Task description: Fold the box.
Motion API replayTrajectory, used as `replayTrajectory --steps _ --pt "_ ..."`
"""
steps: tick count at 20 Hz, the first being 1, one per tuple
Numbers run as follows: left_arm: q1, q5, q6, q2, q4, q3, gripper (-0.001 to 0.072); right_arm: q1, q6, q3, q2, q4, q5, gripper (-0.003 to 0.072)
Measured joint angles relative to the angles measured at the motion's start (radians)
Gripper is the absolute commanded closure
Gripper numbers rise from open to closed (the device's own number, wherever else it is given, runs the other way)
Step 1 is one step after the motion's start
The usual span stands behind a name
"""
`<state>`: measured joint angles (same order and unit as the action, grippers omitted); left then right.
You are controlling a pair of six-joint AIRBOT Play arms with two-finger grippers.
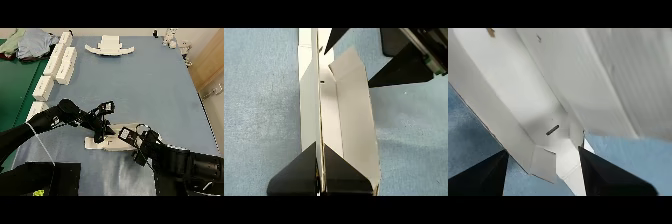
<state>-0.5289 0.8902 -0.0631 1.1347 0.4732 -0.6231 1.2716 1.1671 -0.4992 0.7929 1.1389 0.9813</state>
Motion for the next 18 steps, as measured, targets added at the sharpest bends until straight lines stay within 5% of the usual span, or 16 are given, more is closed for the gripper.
replayTrajectory --steps 2,10,14,18 --pt "0.0 0.0 0.0 0.0 0.0 0.0 0.0696 0.0 -0.052 0.0 -0.006 -0.009 0.015 -0.0034" --pt "0.0 0.0 0.0 0.0 -0.002 0.0 0.0696 -0.063 0.006 0.013 -0.061 -0.034 0.021 -0.0034" --pt "0.0 0.0 0.0 0.0 -0.002 0.0 0.0696 -0.236 0.341 0.058 -0.092 0.146 -0.103 -0.0034" --pt "0.0 0.0 0.0 0.0 -0.002 0.0 0.0696 -0.486 0.929 0.096 -0.09 0.537 -0.185 -0.0034"
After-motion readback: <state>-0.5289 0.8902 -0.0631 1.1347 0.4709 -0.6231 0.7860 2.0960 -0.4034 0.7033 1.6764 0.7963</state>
